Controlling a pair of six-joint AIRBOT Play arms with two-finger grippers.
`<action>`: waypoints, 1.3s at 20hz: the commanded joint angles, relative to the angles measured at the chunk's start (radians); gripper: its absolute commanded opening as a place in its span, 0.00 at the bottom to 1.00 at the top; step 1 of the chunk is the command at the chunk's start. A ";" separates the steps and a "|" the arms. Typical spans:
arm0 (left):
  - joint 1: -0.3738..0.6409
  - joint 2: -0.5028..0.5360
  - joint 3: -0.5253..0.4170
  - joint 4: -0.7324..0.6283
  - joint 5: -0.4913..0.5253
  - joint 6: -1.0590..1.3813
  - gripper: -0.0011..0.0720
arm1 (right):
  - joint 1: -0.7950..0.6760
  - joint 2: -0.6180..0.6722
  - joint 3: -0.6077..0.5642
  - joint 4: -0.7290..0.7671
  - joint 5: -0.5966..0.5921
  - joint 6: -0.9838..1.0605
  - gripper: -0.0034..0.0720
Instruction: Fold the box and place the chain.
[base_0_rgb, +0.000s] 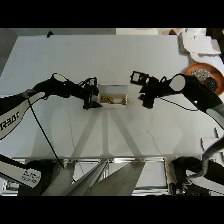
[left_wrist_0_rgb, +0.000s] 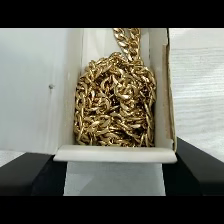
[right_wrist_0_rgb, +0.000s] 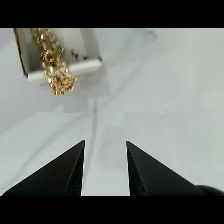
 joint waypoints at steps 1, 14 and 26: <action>0.000 0.000 0.000 0.000 0.000 0.000 0.39 | -0.009 -0.071 -0.003 0.078 -0.004 -0.229 0.31; 0.000 0.000 0.000 0.000 0.000 0.000 0.39 | -0.009 -0.181 -0.003 0.407 -0.043 -0.472 0.32; 0.000 0.000 0.000 0.000 0.000 0.000 0.39 | -0.009 -0.171 -0.003 0.406 0.079 -0.467 0.06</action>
